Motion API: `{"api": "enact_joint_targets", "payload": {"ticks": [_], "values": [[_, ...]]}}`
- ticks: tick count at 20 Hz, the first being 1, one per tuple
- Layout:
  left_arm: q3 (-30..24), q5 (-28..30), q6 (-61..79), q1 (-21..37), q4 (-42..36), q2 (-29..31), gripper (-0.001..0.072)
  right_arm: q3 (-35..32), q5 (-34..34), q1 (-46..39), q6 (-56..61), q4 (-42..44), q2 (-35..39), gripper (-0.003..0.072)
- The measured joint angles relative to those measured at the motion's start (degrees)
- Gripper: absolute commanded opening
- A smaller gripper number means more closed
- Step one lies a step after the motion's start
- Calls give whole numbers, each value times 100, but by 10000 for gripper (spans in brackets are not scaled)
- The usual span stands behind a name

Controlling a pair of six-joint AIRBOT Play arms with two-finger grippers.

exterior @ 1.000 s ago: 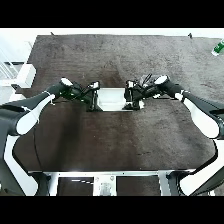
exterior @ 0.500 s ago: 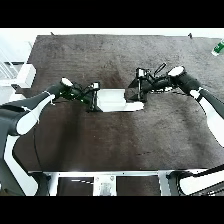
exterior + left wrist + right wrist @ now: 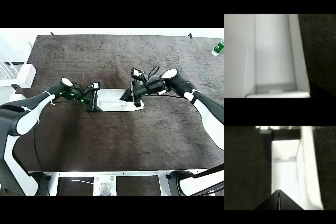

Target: Fold the box and place the chain.

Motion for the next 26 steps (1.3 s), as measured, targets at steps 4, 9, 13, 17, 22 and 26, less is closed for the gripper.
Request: {"api": "enact_joint_targets", "payload": {"ticks": [4, 9, 13, 17, 22, 26], "values": [[0, 4, -15, 0, -4, 0, 482, -55, -807, 162, 125, 741, -105, 14], [0, 13, -20, 0, -7, -2, 482, -70, -1403, 81, 428, 1235, -153, 14], [0, 17, -15, 0, -17, -2, 482, -70, -1683, -35, 763, 1248, -275, 14], [0, -11, 2, 0, -7, -2, 482, -72, -1801, -74, 1032, 1067, -483, 14], [0, -13, 0, -2, -11, -2, 482, -68, -1827, -90, 1143, 990, -664, 14], [0, -7, 0, -2, -15, -2, 482, -61, -1834, -90, 1158, 962, -706, 15]]}}
